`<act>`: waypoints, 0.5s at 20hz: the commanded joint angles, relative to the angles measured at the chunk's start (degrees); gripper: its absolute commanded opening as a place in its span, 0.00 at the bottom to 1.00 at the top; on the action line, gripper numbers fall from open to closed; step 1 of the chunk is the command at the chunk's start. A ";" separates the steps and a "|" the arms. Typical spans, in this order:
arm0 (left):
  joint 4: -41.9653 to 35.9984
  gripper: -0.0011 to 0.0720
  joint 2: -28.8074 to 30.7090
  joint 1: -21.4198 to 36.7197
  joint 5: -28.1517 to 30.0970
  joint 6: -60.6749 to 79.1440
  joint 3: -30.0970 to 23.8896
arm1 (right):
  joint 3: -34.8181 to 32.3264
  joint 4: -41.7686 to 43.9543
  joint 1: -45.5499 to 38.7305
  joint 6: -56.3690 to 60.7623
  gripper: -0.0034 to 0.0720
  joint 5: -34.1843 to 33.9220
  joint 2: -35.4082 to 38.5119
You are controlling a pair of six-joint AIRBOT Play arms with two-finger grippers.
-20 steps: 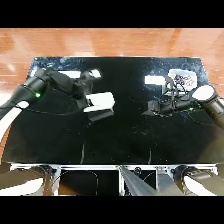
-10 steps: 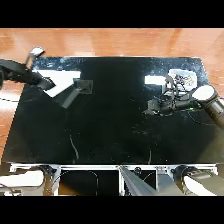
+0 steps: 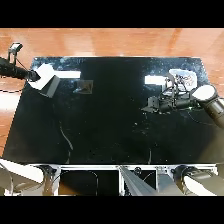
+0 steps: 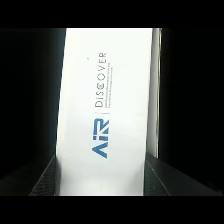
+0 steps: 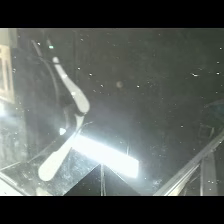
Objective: Fold the box and place the chain.
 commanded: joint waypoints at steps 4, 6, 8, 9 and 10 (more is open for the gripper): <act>0.35 0.04 -2.45 0.66 0.61 -1.31 2.62 | 0.04 1.25 0.07 0.28 0.08 -0.20 0.04; 0.37 0.04 -2.45 0.61 0.48 -1.31 2.62 | 0.04 1.38 0.50 0.28 0.08 -0.20 0.04; 0.57 0.04 -2.58 0.61 0.15 -1.31 2.62 | 0.04 1.36 0.87 0.28 0.08 -0.22 0.04; 1.25 0.04 -2.69 0.61 0.04 -1.33 2.62 | 0.04 1.33 0.98 0.28 0.08 -0.24 0.04; 1.95 0.04 -2.75 0.59 0.07 -1.33 2.62 | 0.04 1.36 0.98 0.28 0.08 -0.26 0.04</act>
